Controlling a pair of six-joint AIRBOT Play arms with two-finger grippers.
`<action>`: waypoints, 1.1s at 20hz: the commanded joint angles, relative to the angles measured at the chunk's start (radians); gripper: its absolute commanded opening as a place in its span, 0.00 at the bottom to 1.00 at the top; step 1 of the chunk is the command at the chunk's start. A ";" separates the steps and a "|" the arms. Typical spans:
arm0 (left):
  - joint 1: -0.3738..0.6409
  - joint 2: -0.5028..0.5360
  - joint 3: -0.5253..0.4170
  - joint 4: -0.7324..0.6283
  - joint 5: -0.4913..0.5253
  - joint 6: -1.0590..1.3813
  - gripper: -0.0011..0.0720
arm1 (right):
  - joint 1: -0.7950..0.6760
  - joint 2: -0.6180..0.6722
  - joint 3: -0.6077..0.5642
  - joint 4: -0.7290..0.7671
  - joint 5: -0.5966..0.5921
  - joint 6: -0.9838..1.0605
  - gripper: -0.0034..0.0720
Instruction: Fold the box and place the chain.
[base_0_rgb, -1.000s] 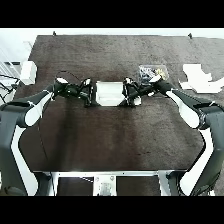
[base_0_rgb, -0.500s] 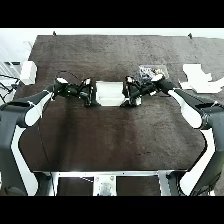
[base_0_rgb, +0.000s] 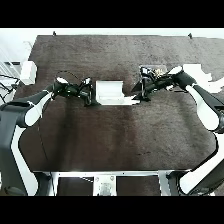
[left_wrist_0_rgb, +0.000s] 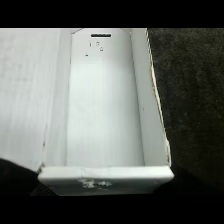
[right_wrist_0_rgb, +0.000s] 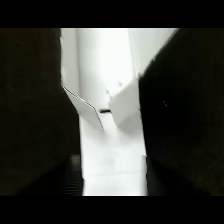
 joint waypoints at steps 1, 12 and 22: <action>0.000 0.000 0.000 0.003 -0.006 0.002 0.57 | -0.011 0.036 0.000 0.143 0.162 0.027 0.05; 0.000 0.000 0.000 0.003 -0.006 0.001 0.57 | 0.159 0.006 -0.015 0.279 -0.301 0.154 0.05; 0.000 0.000 0.000 0.003 -0.006 0.002 0.57 | 0.159 -0.115 0.084 0.145 -0.342 0.304 0.05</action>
